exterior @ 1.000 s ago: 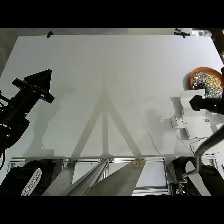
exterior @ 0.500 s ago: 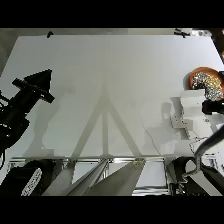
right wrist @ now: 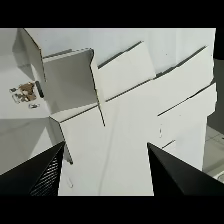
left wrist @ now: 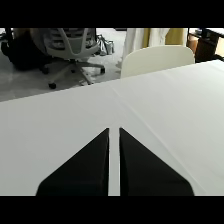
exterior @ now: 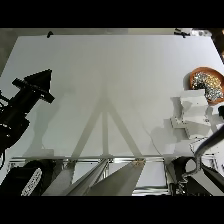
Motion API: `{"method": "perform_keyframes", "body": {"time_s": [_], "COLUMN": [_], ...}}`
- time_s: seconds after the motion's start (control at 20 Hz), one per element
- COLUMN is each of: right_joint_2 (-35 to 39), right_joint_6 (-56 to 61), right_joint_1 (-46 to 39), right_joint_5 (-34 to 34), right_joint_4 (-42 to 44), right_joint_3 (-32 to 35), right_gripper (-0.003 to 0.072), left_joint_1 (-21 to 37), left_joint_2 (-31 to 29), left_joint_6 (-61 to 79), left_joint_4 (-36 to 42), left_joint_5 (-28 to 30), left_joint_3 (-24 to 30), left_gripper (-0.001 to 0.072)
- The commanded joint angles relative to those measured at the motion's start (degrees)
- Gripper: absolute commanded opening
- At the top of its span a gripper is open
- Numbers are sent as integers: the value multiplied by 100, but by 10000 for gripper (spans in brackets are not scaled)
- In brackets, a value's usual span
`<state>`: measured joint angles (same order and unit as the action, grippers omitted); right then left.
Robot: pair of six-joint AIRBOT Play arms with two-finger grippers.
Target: Fold the box and place the chain.
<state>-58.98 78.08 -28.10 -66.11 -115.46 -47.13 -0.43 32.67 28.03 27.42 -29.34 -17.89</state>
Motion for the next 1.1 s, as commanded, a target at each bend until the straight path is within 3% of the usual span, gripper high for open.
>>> {"method": "perform_keyframes", "body": {"time_s": [0.0,0.55,0.6,0.65,0.7,0.85,1.05], "right_joint_2": [-319,-1528,-1550,-1543,-1543,-1515,-1134], "right_joint_6": [-225,59,153,153,136,136,-433], "right_joint_1": [-120,-122,-120,-120,-120,-120,0], "right_joint_5": [83,540,549,540,487,195,-44], "right_joint_4": [-63,-297,-354,-352,-348,-140,1408], "right_joint_3": [-7,-7,-7,-7,-7,-7,-7], "right_gripper": [549,529,460,296,-10,-1,-3], "left_joint_1": [-2,-2,-2,-2,-2,-2,-2], "left_joint_2": [2,2,2,2,2,2,2], "left_joint_6": [2,2,2,2,2,2,2], "left_joint_4": [-2,-2,-2,-2,-2,-2,-2], "left_joint_5": [0,0,2,2,0,2,2], "left_joint_3": [2,2,2,2,2,2,2], "left_gripper": [71,71,71,71,71,71,71]}}
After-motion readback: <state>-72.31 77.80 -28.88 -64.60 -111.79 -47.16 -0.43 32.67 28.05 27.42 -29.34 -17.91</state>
